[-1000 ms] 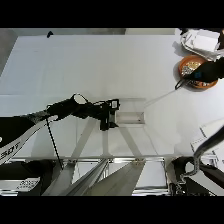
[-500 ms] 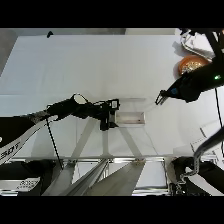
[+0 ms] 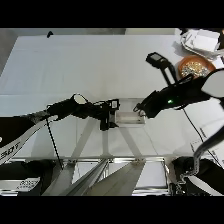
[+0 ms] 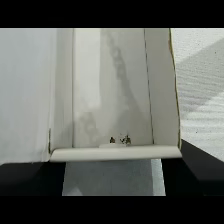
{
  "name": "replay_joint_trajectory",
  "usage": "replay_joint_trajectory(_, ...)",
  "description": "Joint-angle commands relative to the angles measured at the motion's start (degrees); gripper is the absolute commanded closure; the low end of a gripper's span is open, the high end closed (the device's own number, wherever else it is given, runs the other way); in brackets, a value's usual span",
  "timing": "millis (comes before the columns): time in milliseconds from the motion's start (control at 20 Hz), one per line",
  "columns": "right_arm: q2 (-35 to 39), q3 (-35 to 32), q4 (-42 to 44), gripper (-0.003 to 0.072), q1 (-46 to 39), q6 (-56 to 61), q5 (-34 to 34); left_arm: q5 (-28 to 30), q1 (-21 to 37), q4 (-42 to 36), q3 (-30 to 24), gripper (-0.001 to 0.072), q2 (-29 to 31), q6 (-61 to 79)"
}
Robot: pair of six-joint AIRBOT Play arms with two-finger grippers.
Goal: Fold the box and place the chain.
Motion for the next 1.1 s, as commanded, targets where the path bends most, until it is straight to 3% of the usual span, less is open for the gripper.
replay_joint_trajectory(0, 0.0, -8.4, -0.4, 0.0673, 4.5, 2.0, -13.9, 0.0, 0.0, 0.0, 0.0, 0.0501, 0.0, 0.0)
replay_joint_trajectory(400, -4.0, -16.1, -0.3, 0.0672, 5.5, 2.1, -21.4, 0.0, 0.0, 0.0, 0.0, 0.0501, 0.0, 0.0)
replay_joint_trajectory(700, -10.3, -16.6, 0.2, 0.0663, 5.5, 2.1, -23.6, -0.1, 0.0, 0.0, 0.0, 0.0501, 0.0, 0.0)
replay_joint_trajectory(850, -11.5, -16.6, 0.3, 0.0483, 5.5, 2.1, -23.5, -0.1, 0.0, 0.0, 0.0, 0.0501, 0.0, 0.0)
replay_joint_trajectory(1050, -10.7, -16.6, 1.9, 0.0483, 5.5, 2.1, -22.0, -0.1, 0.0, 0.0, 0.0, 0.0501, 0.0, 0.0)
